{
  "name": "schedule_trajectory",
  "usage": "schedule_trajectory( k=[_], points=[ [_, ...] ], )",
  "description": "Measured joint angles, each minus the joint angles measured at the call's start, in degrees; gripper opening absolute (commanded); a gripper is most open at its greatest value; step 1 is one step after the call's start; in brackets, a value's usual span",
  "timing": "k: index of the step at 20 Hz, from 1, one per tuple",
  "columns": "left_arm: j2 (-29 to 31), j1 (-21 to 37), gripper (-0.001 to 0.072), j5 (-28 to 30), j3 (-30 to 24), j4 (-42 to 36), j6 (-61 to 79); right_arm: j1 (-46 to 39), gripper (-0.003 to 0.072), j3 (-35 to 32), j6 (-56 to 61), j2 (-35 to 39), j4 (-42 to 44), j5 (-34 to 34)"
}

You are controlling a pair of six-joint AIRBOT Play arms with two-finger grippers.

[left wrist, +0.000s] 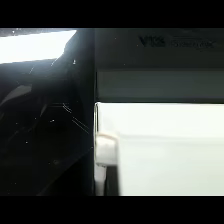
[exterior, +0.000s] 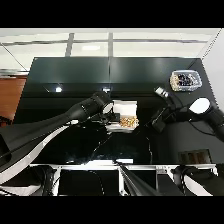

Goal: Fold the box and place the chain.

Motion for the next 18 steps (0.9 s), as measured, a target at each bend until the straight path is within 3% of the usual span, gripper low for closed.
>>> schedule_trajectory(
  k=[6, 11, 18],
  points=[
    [0.00, 0.00, 0.0032, 0.00, 0.00, 0.00, 0.00, 4.28, 0.0713, -5.70, -25.53, -0.90, 5.46, -10.78],
    [0.00, 0.00, 0.0032, -0.02, 0.00, 0.00, 0.00, 5.20, 0.0713, -6.49, -43.28, -4.31, 16.44, -12.13],
    [0.00, 0.00, 0.0032, -0.02, 0.00, 0.00, 0.00, 6.14, 0.0712, -6.45, -53.62, -8.04, 19.56, -13.90]
  ],
)
